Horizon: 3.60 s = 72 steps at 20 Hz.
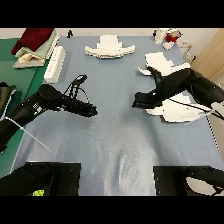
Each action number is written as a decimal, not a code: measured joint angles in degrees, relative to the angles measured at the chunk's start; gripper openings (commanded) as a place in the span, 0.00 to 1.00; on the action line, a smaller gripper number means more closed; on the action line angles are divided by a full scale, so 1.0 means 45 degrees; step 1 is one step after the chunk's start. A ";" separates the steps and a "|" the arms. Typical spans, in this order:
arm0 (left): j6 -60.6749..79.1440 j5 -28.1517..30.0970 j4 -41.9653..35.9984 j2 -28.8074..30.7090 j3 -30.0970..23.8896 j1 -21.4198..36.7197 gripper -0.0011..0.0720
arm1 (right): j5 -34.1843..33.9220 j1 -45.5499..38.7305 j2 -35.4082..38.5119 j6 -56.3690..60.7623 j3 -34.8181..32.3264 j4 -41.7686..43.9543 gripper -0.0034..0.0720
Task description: Fold the box.
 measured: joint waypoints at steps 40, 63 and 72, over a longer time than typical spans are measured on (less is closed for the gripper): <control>-0.0321 -0.0015 -0.1870 0.0000 0.0000 0.0034 0.65 | -0.5848 -1.1565 -0.6241 -0.7553 0.5591 0.3191 0.05; 0.0369 -0.3793 -0.1287 0.0000 0.0209 0.1268 0.65 | -0.1948 -0.5935 0.0840 -0.4711 -0.5625 0.2754 0.33; 0.0384 -0.3730 -0.1277 0.0000 0.0243 0.1443 0.65 | -0.2186 -0.4245 0.0962 -0.7266 -0.5935 0.3827 0.05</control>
